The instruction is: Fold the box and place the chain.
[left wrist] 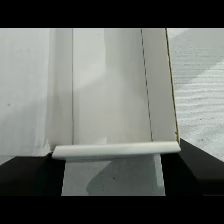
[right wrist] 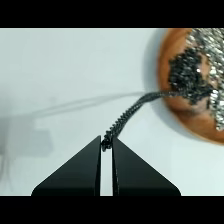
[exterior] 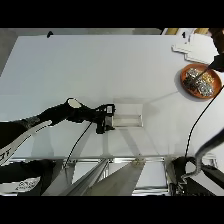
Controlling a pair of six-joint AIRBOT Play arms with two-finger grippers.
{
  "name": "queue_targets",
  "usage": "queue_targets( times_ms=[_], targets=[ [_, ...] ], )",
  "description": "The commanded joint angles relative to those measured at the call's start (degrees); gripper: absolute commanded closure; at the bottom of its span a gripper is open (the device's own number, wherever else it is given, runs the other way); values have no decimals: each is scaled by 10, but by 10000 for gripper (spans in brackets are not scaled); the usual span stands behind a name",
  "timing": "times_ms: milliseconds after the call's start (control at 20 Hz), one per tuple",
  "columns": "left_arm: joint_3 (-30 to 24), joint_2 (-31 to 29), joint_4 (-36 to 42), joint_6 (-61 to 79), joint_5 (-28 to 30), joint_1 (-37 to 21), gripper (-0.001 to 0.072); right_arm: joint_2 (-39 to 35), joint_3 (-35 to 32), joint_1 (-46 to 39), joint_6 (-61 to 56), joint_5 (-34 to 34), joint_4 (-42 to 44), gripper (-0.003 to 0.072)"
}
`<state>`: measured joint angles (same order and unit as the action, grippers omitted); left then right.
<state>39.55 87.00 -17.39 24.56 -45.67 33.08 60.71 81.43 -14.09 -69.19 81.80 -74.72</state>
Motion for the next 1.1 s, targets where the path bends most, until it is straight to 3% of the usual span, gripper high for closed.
queue_targets(
  times_ms=[0, 250, 550, 650, 800, 1050],
  targets=[
    [0, 0, 0, 0, 0, 0, 558, -87, -32, 61, -24, 17, 11, 668],
    [0, 0, 0, 0, 0, 0, 558, -178, -63, 164, -50, 17, 19, 668],
    [0, 0, 0, 0, 0, 0, 558, -235, -107, 323, -106, -5, 31, 669],
    [0, 0, 0, 0, 0, 0, 558, -235, -156, 392, -125, -41, 31, 669],
    [0, 0, 0, 0, 0, 0, 558, -233, -250, 498, -136, -148, 23, 668],
    [0, 0, 0, 0, 0, 0, 558, -186, -338, 539, -151, -256, 12, 668]
  ],
)
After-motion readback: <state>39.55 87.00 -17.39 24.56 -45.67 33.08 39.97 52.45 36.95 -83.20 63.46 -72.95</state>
